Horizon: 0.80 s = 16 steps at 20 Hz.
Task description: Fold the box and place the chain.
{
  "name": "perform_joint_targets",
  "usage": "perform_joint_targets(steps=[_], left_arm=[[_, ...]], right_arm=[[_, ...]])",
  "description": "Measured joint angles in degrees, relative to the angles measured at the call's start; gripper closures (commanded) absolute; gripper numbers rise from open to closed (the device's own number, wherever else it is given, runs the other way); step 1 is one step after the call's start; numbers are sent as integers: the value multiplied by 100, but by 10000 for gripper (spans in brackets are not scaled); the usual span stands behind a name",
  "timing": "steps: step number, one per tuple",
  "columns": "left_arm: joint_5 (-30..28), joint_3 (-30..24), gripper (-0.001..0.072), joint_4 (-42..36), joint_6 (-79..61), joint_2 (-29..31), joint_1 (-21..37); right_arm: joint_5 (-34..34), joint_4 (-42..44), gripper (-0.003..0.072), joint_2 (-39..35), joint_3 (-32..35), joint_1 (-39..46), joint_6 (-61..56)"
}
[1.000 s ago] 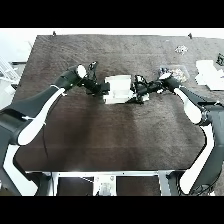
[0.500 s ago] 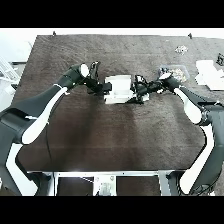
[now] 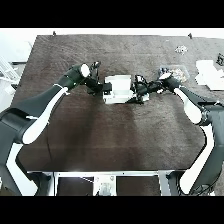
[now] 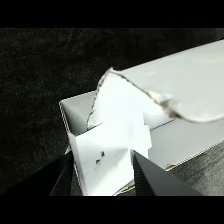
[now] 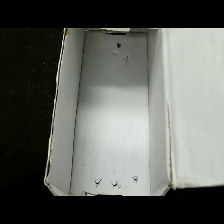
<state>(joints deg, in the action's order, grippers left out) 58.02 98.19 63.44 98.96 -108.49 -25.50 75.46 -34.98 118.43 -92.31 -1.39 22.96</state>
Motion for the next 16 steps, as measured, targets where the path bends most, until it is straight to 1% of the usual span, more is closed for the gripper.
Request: perform_joint_targets(steps=[4,6,16], left_arm=[[-7,39,270,76,50,-42,-35],[48,96,119,197,116,-50,-52],[201,195,120,431,260,-63,-68]], right_arm=[[0,-2,109,0,0,0,0],[0,0,109,0,0,0,0],[4,0,109,0,0,0,4]])
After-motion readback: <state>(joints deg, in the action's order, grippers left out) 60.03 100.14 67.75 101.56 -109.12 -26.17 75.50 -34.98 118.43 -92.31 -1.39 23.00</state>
